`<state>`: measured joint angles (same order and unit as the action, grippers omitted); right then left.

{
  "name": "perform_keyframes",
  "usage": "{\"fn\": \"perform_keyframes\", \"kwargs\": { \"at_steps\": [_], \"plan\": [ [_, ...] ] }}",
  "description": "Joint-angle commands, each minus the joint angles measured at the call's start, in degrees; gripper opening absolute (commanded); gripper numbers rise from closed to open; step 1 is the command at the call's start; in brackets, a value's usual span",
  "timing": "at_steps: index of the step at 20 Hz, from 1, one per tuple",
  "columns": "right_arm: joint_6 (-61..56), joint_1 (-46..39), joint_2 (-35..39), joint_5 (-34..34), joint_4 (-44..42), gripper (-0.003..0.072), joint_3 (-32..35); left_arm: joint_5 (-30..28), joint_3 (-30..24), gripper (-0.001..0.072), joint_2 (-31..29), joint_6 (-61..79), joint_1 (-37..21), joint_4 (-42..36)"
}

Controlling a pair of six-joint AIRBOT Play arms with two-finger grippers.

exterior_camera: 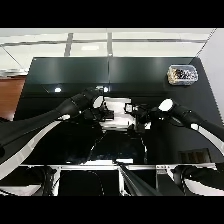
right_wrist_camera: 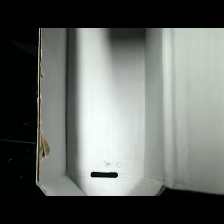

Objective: Fold the box and place the chain.

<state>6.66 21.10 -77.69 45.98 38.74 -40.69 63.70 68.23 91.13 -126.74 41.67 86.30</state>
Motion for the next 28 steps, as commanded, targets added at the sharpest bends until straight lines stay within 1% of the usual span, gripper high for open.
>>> {"fn": "perform_keyframes", "kwargs": {
  "at_steps": [1, 4, 10, 11, 12, 13, 14, 15, 18, 20, 22, 28],
  "plan": [
    [-4.8, 0.0, 3.3, 1.8, 7.3, 0.0619, -0.1, 1.0, 0.0, 0.0029, 0.0, 0.7, 0.0, 0.0],
    [-4.7, 0.0, 3.6, 0.9, 8.5, 0.0618, -0.1, 1.0, 0.0, 0.0029, 0.0, 0.7, 0.0, 0.0],
    [-3.6, 0.1, 3.6, -5.2, 8.1, 0.0614, -0.1, 0.9, 0.0, 0.0030, 0.0, 0.7, 0.0, 0.0],
    [-3.6, 0.1, 3.6, -5.3, 7.4, 0.0483, -0.1, 0.9, 0.0, 0.0030, 0.0, 0.7, 0.0, 0.0],
    [-3.6, 0.1, 3.6, -4.8, 6.1, 0.0418, -0.1, 1.0, 0.0, 0.0030, 0.0, 0.7, 0.0, 0.0],
    [-3.6, 0.1, 3.6, -3.6, 4.3, 0.0389, -0.1, 1.0, 0.0, 0.0030, 0.0, 0.7, 0.0, 0.0],
    [-3.6, 0.1, 3.6, -2.3, 2.3, 0.0234, -0.1, 1.0, 0.0, 0.0030, 0.0, 0.7, 0.0, 0.0],
    [-3.6, 0.2, 3.5, -1.1, 0.5, 0.0193, 0.0, 1.0, 0.0, 0.0030, 0.0, 0.7, 0.0, 0.0],
    [-3.6, 0.2, 2.9, -1.0, -4.7, 0.0194, 0.0, 1.0, 0.0, 0.0030, 0.0, 0.7, 0.0, 0.0],
    [-3.6, 0.5, 0.7, -1.0, -10.2, 0.0194, 0.0, 1.0, 0.0, 0.0030, 0.0, 0.7, 0.0, -0.3],
    [-3.4, 1.4, -1.3, -1.5, -13.2, 0.0194, 0.0, 1.0, 0.0, 0.0030, 0.0, 0.7, 0.0, -0.5],
    [-3.5, 0.5, -1.9, -2.1, -13.2, 0.0194, 0.0, 1.0, 0.0, 0.0030, 0.0, 0.7, 0.0, -0.5]
  ]
}}
